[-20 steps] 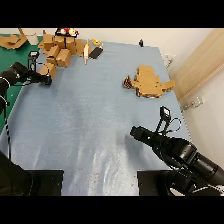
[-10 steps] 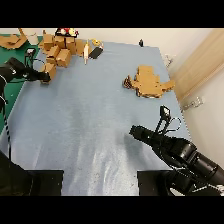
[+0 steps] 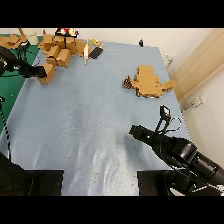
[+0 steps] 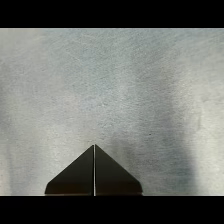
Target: Fold the box.
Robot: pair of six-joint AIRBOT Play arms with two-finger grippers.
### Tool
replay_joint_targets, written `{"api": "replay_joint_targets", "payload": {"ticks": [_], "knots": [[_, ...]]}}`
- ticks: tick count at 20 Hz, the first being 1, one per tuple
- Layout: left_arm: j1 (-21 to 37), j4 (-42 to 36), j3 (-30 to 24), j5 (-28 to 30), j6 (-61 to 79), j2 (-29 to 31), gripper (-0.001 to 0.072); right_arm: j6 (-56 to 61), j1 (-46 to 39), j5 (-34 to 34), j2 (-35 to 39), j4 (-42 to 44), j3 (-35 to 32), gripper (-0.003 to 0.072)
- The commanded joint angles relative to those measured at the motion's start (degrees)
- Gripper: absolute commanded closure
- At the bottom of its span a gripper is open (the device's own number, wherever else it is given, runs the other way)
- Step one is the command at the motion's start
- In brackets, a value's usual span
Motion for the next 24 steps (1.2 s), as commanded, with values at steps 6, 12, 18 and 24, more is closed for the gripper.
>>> {"api": "replay_joint_targets", "payload": {"ticks": [6,12,18,24], "knots": [[-0.2,1.42,3.61,-6.45,-2.43,6.08,0.0213,-0.09,0.04,-0.04,-0.07,2.14,0.37,0.0683],[-1.75,-4.0,3.45,-19.71,-2.32,11.93,0.0699,-4.7,0.0,-1.68,-0.59,6.01,1.62,0.0684],[-16.26,-6.64,-4.39,-25.07,-2.16,17.14,0.07,-19.39,-0.02,-15.58,-10.6,9.07,15.76,0.0683],[-31.93,-6.69,-23.85,-17.75,-3.67,27.96,0.07,-33.77,-2.91,-25.77,-26.08,13.11,31.15,0.0683]]}}
